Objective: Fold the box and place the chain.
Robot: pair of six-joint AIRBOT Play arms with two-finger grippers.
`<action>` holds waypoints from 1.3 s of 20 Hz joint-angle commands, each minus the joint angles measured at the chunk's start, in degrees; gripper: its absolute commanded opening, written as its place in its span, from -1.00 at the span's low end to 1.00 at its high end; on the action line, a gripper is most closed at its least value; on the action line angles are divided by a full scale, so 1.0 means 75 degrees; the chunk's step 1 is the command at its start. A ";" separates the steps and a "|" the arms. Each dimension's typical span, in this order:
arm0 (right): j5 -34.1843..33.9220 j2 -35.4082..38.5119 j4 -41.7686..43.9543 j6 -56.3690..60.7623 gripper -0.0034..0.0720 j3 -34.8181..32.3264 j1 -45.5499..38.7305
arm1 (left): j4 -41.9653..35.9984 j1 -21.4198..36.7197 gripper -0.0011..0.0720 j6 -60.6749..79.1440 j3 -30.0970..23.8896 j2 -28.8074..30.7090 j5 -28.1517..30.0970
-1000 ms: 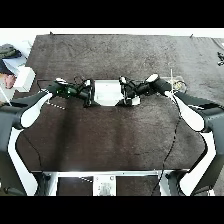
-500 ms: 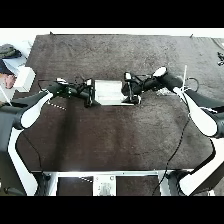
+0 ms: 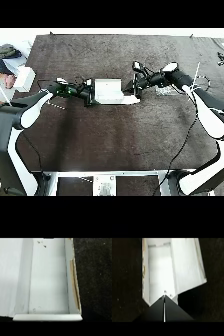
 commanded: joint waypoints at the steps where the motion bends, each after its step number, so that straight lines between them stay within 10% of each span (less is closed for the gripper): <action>1: -0.0087 0.0012 0.0871 0.0023 -0.81 -0.0003 0.0160 | 0.0114 0.0003 -0.19 -0.0015 0.0006 0.0006 0.0067; 11: -0.2215 -0.0300 0.1003 0.0233 -0.94 -0.0009 0.0597 | 0.0131 0.0003 -0.19 -0.0134 0.0003 0.0006 0.0125; 26: -0.1891 -0.1148 0.1131 0.0367 -0.94 -0.0012 0.0353 | 0.0128 0.0003 -0.19 -0.0134 0.0003 0.0006 0.0125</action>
